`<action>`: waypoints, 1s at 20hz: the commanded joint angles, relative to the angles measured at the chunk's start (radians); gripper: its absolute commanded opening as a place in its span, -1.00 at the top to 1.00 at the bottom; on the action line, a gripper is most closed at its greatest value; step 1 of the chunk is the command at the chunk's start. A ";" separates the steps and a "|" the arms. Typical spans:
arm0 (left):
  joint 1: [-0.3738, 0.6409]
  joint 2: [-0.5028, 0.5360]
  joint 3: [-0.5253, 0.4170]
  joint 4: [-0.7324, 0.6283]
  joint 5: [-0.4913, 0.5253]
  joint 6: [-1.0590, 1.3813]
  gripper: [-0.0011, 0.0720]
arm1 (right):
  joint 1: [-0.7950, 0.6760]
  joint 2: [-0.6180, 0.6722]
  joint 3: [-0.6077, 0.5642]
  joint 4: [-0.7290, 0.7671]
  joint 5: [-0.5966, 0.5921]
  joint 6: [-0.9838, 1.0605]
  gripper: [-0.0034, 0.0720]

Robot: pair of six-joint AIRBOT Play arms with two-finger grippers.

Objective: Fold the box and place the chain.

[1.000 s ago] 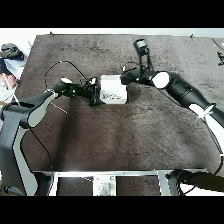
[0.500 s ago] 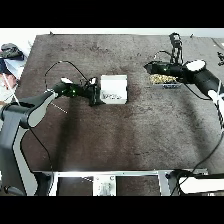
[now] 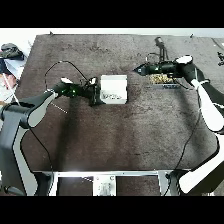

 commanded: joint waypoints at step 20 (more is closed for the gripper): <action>0.000 0.001 0.000 0.000 0.000 0.000 0.41 | 0.150 -0.022 0.127 -0.191 0.297 -0.210 0.30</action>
